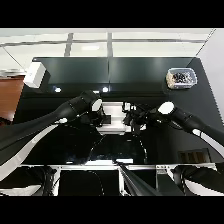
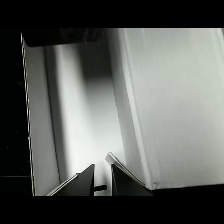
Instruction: Fold the box and place the chain.
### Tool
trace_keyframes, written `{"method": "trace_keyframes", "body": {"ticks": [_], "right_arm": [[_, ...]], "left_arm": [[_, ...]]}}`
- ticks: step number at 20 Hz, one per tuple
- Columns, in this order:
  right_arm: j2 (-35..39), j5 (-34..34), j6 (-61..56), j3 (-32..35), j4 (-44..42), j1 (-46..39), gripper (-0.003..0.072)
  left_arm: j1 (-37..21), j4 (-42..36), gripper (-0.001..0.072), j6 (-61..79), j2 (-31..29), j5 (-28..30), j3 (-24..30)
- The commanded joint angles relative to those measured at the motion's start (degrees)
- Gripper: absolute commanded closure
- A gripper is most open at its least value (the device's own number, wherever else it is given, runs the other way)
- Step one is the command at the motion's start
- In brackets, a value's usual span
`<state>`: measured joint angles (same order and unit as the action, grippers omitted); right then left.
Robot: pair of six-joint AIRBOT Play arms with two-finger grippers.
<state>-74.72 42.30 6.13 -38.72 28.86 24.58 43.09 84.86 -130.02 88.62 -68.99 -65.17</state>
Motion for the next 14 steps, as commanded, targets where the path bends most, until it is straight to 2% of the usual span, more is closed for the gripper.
{"method": "trace_keyframes", "body": {"ticks": [1, 3, 4, 5, 6, 7, 8, 9, 10, 11, 12, 13, 14], "right_arm": [[-1.14, -0.68, -2.01, -0.04, -3.26, 0.22, 0.0557], [-1.14, -0.31, -2.80, -0.04, -3.08, 0.24, 0.0556], [-1.14, -0.15, -2.86, -0.04, -3.10, 0.24, 0.0500], [-1.14, -0.07, -2.93, -0.04, -3.10, 0.24, 0.0326], [-1.14, 0.17, -2.93, -0.04, -2.56, 0.24, 0.0497], [-1.14, 0.17, -2.95, -0.04, -1.55, 0.24, 0.0619], [-1.14, 0.00, -3.69, -0.04, -1.60, 0.24, 0.0501], [-1.14, -0.37, -4.68, -0.04, -1.81, 0.24, 0.0283], [-1.11, -0.15, -4.79, -0.04, -1.40, 0.24, 0.0498], [-1.11, -0.07, -5.95, -0.04, -0.31, 0.17, 0.0670], [-1.11, 0.13, -7.52, -0.04, -0.22, 0.13, 0.0670], [-1.09, 0.09, -8.92, -0.04, -0.26, 0.13, 0.0549], [-1.07, 0.13, -8.96, -0.04, 0.15, 0.11, 0.0337]], "left_arm": [[-0.04, 0.11, 0.0683, -0.04, 0.00, 0.46, -0.04], [-0.04, 0.04, 0.0682, -0.02, 0.00, 1.07, -0.07], [-0.04, 0.00, 0.0682, -0.02, 0.00, 1.07, -0.04], [-0.04, 0.00, 0.0682, -0.02, 0.00, 1.03, -0.04], [-0.04, -0.02, 0.0682, -0.02, 0.00, 0.98, -0.04], [-0.02, -0.07, 0.0682, -0.02, 0.00, 0.98, -0.04], [-0.02, -0.07, 0.0682, -0.02, 0.00, 0.98, -0.04], [-0.04, -0.07, 0.0682, -0.02, 0.00, 0.98, -0.04], [-0.04, -0.04, 0.0682, -0.02, 0.00, 0.96, -0.04], [-0.04, -0.04, 0.0682, -0.02, 0.00, 1.01, -0.04], [-0.04, -0.04, 0.0682, -0.02, 0.00, 0.98, -0.04], [-0.02, -0.07, 0.0682, -0.02, 0.00, 0.96, -0.04], [-0.02, -0.07, 0.0682, -0.02, 0.00, 0.96, -0.04]]}}
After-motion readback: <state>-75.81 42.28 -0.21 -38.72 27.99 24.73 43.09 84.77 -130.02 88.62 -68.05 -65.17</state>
